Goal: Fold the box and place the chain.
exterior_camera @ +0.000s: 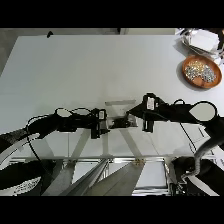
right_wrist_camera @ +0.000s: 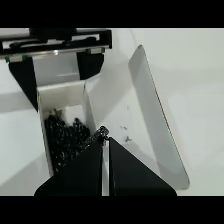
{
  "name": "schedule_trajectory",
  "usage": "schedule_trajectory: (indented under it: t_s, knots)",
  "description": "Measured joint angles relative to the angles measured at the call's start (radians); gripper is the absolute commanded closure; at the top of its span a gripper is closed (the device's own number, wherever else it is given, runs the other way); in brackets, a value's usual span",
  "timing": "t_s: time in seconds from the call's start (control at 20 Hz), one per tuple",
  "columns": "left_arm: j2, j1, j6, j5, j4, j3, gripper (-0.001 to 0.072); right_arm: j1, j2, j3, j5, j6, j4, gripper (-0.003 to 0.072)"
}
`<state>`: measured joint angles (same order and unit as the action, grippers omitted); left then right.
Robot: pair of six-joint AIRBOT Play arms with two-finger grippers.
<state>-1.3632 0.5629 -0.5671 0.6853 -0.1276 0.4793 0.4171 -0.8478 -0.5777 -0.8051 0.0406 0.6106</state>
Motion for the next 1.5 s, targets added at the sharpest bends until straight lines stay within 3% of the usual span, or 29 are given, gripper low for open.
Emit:
schedule_trajectory:
  t_s: [0.25,0.4,0.6,1.1,1.5]
  knots:
    - [0.000,0.000,0.000,0.000,0.000,0.000,0.0571,0.080,-0.102,0.000,0.047,0.103,-0.011,0.0673]
    - [0.000,0.000,0.000,0.000,0.000,0.000,0.0571,0.119,-0.167,0.000,0.062,0.146,-0.017,0.0545]
    - [0.000,0.000,0.000,0.000,0.000,0.000,0.0571,0.131,-0.212,-0.029,0.079,0.224,-0.015,0.0526]
    - [0.000,0.000,0.000,0.000,0.000,0.000,0.0571,-0.017,-0.290,-0.491,-0.124,0.443,0.236,0.0529]
    - [0.000,0.000,0.000,0.000,0.000,0.000,0.0571,-0.060,-0.562,-0.591,-0.238,0.555,0.291,0.0529]
